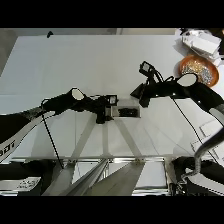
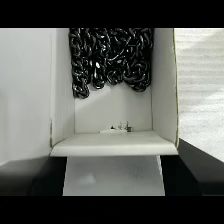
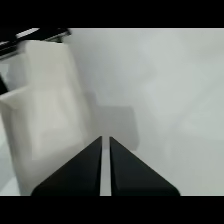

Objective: Fold the box and place the chain.

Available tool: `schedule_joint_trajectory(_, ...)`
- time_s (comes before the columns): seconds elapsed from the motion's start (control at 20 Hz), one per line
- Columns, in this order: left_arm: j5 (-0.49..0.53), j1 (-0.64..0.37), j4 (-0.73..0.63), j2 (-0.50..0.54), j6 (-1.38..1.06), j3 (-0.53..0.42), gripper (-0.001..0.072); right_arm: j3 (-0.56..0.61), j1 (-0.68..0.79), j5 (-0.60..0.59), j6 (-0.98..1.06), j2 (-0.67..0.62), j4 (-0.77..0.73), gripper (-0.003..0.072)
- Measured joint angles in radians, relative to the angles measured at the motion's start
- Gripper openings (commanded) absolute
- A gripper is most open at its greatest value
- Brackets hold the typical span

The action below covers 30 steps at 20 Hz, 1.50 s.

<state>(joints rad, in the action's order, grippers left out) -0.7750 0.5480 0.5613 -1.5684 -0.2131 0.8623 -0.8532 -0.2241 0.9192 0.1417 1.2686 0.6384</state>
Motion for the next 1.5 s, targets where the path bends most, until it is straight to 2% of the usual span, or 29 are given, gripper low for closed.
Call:
schedule_joint_trajectory(0.05, 0.000, 0.000, 0.000, 0.000, 0.000, 0.000, 0.0314, -0.001, 0.000, 0.025, -0.004, -0.002, 0.010, 0.0225)
schedule_joint_trajectory(0.2, 0.000, 0.000, 0.000, 0.000, 0.000, 0.000, 0.0314, -0.001, -0.001, 0.087, -0.012, -0.018, 0.046, 0.0276)
schedule_joint_trajectory(0.6, 0.000, 0.000, 0.000, 0.000, 0.000, 0.000, 0.0314, -0.001, -0.077, 0.134, -0.010, -0.042, 0.187, 0.0268)
schedule_joint_trajectory(1.15, 0.000, 0.000, 0.000, 0.000, 0.000, 0.000, 0.0314, -0.001, -0.156, 0.109, 0.032, -0.044, 0.235, 0.0265)
schedule_joint_trajectory(1.3, 0.000, 0.000, 0.000, 0.000, 0.003, 0.000, 0.0314, -0.001, -0.161, 0.085, 0.066, -0.044, 0.264, 0.0215)
schedule_joint_trajectory(1.4, 0.001, 0.000, -0.001, 0.000, 0.003, 0.000, 0.0314, -0.001, -0.162, 0.075, 0.077, -0.044, 0.277, 0.0214)
schedule_joint_trajectory(1.5, 0.002, 0.000, -0.001, 0.000, 0.002, 0.000, 0.0314, -0.001, -0.163, 0.070, 0.085, -0.044, 0.285, 0.0155)
